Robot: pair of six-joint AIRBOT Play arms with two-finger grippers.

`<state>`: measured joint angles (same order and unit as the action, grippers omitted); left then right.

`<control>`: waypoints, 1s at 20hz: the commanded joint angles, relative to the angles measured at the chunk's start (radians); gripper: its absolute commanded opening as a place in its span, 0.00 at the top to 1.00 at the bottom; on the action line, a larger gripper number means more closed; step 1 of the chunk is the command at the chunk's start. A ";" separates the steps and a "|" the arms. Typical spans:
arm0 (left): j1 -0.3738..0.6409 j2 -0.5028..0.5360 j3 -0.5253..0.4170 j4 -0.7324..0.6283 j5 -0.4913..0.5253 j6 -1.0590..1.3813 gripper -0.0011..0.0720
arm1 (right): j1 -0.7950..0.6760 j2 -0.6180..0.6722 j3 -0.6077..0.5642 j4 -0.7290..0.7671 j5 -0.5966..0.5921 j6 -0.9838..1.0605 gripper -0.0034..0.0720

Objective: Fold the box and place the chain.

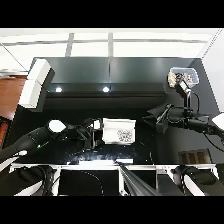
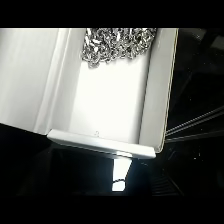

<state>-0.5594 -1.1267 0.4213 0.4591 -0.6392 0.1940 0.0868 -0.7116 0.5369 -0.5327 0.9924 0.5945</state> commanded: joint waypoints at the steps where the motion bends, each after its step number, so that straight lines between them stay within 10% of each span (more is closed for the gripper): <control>1: -0.001 -0.006 0.001 -0.002 0.000 0.023 0.02 | 0.000 0.001 0.001 0.000 -0.009 0.000 0.22; 20: -0.013 -0.006 0.062 0.177 -0.050 -0.139 0.02 | 0.000 0.001 0.001 0.001 -0.008 0.000 0.22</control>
